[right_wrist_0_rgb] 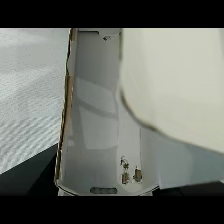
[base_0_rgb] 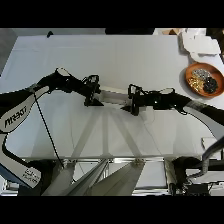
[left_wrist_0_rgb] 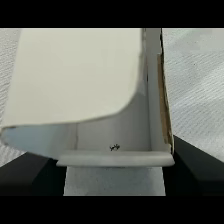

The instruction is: Fold the box and place the chain.

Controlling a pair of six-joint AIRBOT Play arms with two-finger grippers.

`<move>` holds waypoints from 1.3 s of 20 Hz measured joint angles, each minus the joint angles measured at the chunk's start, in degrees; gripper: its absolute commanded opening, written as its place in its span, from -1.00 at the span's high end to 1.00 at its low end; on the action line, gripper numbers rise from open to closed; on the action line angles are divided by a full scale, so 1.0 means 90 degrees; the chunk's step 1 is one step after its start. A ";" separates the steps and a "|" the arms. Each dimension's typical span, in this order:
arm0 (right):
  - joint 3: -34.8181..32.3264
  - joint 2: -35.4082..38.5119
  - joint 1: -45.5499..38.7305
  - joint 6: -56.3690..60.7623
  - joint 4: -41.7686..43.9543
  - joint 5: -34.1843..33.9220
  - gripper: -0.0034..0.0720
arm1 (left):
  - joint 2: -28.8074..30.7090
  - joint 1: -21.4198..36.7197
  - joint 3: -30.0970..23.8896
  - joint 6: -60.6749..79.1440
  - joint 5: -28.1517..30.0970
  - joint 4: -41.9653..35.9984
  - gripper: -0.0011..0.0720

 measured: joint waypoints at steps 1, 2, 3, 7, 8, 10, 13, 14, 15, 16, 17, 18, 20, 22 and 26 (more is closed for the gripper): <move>0.0000 0.0000 0.0000 -0.0002 0.0000 0.0007 -0.87 | 0.0000 0.0000 0.0000 0.0002 0.0002 0.0000 0.02; 0.0000 0.0002 0.0002 -0.0005 0.0002 0.0044 -0.94 | 0.0000 0.0000 0.0000 0.0002 0.0024 -0.0010 0.02; 0.0000 0.0002 0.0002 -0.0007 0.0000 0.0039 -0.94 | 0.0000 0.0000 0.0000 0.0002 0.0022 -0.0010 0.02; 0.0000 0.0046 -0.0002 -0.0005 -0.0029 -0.0002 -0.94 | 0.0000 0.0000 0.0000 0.0000 0.0017 -0.0007 0.02; 0.0000 0.0070 -0.0002 -0.0005 -0.0090 -0.0012 -0.94 | 0.0000 0.0000 0.0000 0.0000 0.0010 -0.0005 0.02; 0.0000 0.0136 -0.0002 0.0000 -0.0342 -0.0019 -0.94 | 0.0000 0.0000 0.0000 0.0000 -0.0002 -0.0002 0.02; 0.0000 0.0284 -0.0002 0.0151 -0.0908 -0.0029 -0.93 | 0.0000 -0.0002 0.0000 0.0005 -0.0017 0.0005 0.02; 0.0000 0.0340 -0.0002 0.0245 -0.1073 -0.0032 -0.93 | 0.0000 -0.0002 0.0000 0.0005 -0.0019 0.0010 0.02; 0.0000 0.0406 -0.0002 0.0340 -0.1258 -0.0044 -0.93 | 0.0000 -0.0002 0.0000 0.0005 -0.0022 0.0007 0.02; 0.0000 0.0474 -0.0002 0.0437 -0.1413 -0.0044 -0.93 | 0.0000 -0.0002 0.0000 0.0005 -0.0019 0.0007 0.02; 0.0000 0.0549 -0.0002 0.0559 -0.1574 -0.0068 -0.93 | 0.0000 -0.0002 0.0000 0.0005 -0.0017 0.0007 0.02; 0.0000 0.0629 -0.0002 0.0687 -0.1736 -0.0124 -0.93 | 0.0000 -0.0002 0.0000 0.0002 -0.0002 0.0005 0.02; 0.0000 0.0797 -0.0002 0.0964 -0.1999 -0.0279 -0.93 | 0.0000 0.0000 0.0000 -0.0002 0.0022 -0.0005 0.02; 0.0000 0.0962 -0.0002 0.1239 -0.2208 -0.0483 -0.93 | 0.0000 0.0000 0.0000 -0.0015 0.0024 -0.0007 0.02; 0.0000 0.1309 -0.0002 0.1778 -0.2798 -0.0709 -0.91 | 0.0000 0.0000 0.0000 -0.0010 0.0015 -0.0005 0.02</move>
